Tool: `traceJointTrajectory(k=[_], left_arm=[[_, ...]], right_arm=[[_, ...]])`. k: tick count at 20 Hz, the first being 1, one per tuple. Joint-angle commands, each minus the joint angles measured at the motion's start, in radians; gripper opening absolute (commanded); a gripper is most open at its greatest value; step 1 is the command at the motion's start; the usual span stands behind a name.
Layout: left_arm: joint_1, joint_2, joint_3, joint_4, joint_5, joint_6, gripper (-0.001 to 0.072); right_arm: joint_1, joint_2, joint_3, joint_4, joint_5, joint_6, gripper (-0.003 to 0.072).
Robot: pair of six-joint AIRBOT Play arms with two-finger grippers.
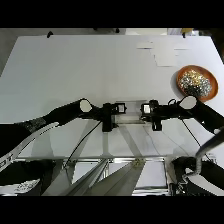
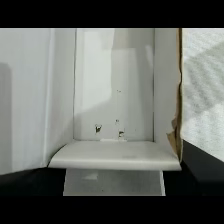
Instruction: Fold the box and place the chain.
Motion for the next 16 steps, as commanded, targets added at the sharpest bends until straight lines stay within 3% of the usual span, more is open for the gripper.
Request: traceJointTrajectory(k=[1, 3, 4, 7, 10, 12, 14, 16], left_arm=[[0.000, 0.000, 0.000, 0.000, 0.000, 0.000, 0.0011], [0.000, 0.000, -0.001, 0.000, 0.000, 0.000, 0.0011], [0.000, 0.000, 0.000, 0.000, 0.000, 0.000, 0.0011], [0.000, 0.000, 0.000, 0.000, 0.000, 0.000, 0.0011], [0.000, 0.000, 0.000, 0.000, 0.000, 0.000, 0.0011], [0.000, 0.000, 0.000, 0.000, 0.000, 0.000, 0.0011], [0.000, 0.000, 0.000, 0.000, 0.000, 0.000, 0.0011], [0.000, 0.000, 0.000, 0.000, 0.000, 0.000, 0.0011]], right_arm=[[0.005, -0.043, 0.000, 0.051, -0.019, 0.003, 0.0216], [0.005, -0.066, 0.000, 0.048, -0.022, 0.003, 0.0329], [0.005, -0.064, 0.000, 0.047, -0.023, 0.003, 0.0343], [0.004, -0.051, 0.000, 0.041, -0.017, 0.018, 0.0343], [0.004, -0.005, 0.000, -0.037, -0.014, 0.209, 0.0338], [0.004, 0.051, 0.000, -0.130, -0.019, 0.419, 0.0290], [0.004, 0.125, 0.000, -0.173, -0.020, 0.612, 0.0154], [0.004, 0.196, 0.000, -0.166, -0.064, 0.750, 0.0154]])
